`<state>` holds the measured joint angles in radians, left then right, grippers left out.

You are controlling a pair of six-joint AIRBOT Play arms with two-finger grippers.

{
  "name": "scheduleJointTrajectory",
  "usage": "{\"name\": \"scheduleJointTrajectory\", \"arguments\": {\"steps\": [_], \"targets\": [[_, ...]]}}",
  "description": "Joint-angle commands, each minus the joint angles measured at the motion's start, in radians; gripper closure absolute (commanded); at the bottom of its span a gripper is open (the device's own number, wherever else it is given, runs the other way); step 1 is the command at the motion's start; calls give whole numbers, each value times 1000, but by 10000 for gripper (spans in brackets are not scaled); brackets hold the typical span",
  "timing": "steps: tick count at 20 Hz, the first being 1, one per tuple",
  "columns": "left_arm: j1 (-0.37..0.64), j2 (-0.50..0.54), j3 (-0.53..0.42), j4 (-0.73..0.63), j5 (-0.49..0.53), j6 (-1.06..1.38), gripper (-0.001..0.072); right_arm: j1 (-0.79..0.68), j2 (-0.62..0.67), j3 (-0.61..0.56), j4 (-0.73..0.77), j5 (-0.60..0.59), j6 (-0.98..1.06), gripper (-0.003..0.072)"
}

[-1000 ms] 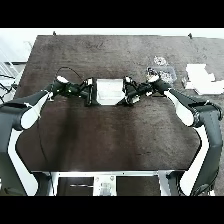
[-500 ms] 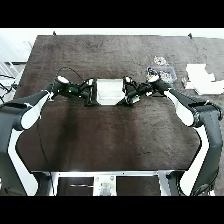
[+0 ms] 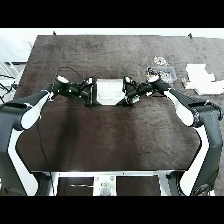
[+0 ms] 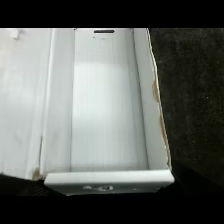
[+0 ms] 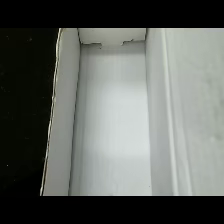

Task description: Fold the box and place the chain.

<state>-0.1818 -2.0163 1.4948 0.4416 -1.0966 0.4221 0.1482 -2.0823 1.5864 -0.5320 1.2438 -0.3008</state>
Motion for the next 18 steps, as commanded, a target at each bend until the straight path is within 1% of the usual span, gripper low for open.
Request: {"name": "scheduleJointTrajectory", "arguments": {"steps": [1,4,10,11,12,13,14,16,17,18], "targets": [[-7,-2,0,6,16,-13,34,0,0,0,0,-1,0,108],[-22,-11,0,29,26,-12,45,0,0,0,0,-1,0,108],[-20,-11,0,26,31,-13,46,0,0,0,0,-1,0,108],[-20,-11,0,25,31,-13,62,0,0,0,0,-1,0,108],[-20,-11,0,10,31,-10,119,0,0,0,0,-1,0,108],[-20,-11,0,1,32,-8,162,0,0,0,0,-1,0,108],[-20,-11,0,-6,30,4,180,0,0,0,0,-1,1,108],[-20,-11,0,-8,30,8,180,0,0,0,0,-1,0,108],[-20,-11,0,-8,32,10,263,0,0,0,0,-1,0,108],[-20,-11,0,-8,37,10,290,0,0,0,0,-1,0,108]]}}
